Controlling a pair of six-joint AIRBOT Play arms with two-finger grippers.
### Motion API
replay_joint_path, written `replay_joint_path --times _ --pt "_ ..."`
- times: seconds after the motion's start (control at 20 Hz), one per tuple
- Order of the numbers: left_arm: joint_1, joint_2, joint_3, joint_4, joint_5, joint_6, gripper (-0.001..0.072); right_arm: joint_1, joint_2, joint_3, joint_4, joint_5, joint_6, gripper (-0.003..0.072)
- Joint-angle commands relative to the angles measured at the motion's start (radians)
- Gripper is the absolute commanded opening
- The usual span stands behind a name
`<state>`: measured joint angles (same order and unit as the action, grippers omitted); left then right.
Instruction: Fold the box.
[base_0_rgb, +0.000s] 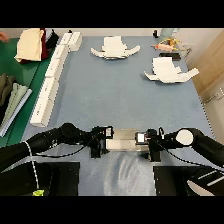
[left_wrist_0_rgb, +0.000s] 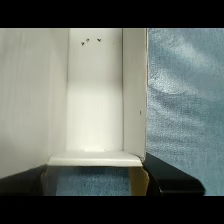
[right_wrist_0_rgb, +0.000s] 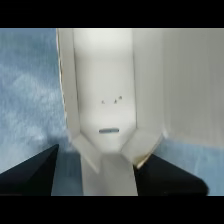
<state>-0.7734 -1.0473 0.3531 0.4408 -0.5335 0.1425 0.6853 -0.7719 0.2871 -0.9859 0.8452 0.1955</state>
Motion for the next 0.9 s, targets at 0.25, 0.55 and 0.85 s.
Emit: replay_joint_path --times 0.25,0.55,0.85 --pt "0.000 0.000 0.000 0.000 0.000 -0.001 0.0525 0.000 0.336 0.003 -0.066 0.095 0.424 0.0720" --pt "0.000 0.000 0.000 0.000 0.000 -0.001 0.0525 0.000 0.384 0.002 0.059 0.039 1.497 0.0719" --pt "0.000 0.000 0.000 0.001 0.000 -0.001 0.0525 0.002 0.298 0.001 0.105 -0.085 1.628 0.0585"
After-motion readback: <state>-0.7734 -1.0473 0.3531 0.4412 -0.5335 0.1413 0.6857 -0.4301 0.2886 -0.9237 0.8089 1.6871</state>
